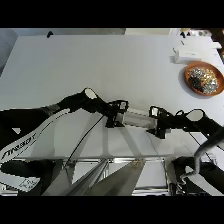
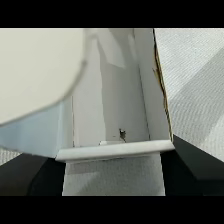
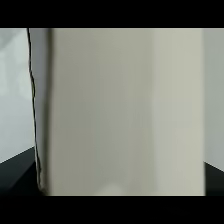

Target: Fold the box and place the chain.

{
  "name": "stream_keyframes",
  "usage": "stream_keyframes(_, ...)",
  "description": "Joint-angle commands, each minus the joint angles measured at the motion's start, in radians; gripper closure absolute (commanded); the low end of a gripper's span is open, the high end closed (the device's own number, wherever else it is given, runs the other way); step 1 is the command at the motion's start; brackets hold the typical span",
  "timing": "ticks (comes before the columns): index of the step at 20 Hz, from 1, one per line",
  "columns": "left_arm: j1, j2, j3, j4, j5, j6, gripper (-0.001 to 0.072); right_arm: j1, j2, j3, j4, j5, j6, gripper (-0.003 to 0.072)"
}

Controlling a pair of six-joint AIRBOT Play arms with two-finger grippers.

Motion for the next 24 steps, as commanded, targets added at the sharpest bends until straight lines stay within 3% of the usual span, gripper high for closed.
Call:
stream_keyframes(1,0.0,0.0,0.0,0.001,-0.001,0.001,0.05,0.0,0.083,0.001,-0.138,0.035,0.134,-0.0012)
stream_keyframes(8,0.0,0.001,0.0,0.001,-0.001,0.0,0.05,0.0,0.343,0.002,-0.346,0.179,0.336,0.0003)
stream_keyframes(11,0.0,0.0,0.0,0.001,-0.001,0.001,0.05,0.0,0.455,0.001,-0.327,0.198,0.387,0.0068)
stream_keyframes(12,0.0,0.0,0.0,0.001,-0.001,0.0,0.05,0.0,0.484,0.001,-0.289,0.213,0.401,0.0176)
stream_keyframes(15,0.0,0.0,0.0,0.001,-0.001,0.001,0.05,0.0,0.523,0.001,-0.134,0.25,0.404,0.0596)
stream_keyframes(16,0.0,0.001,0.0,0.001,-0.001,0.001,0.05,0.0,0.521,0.001,-0.081,0.248,0.403,0.0665)
stream_keyframes(24,0.0,0.001,0.0,0.001,-0.001,0.0,0.05,0.0,0.436,0.001,0.12,-0.002,0.404,0.0666)
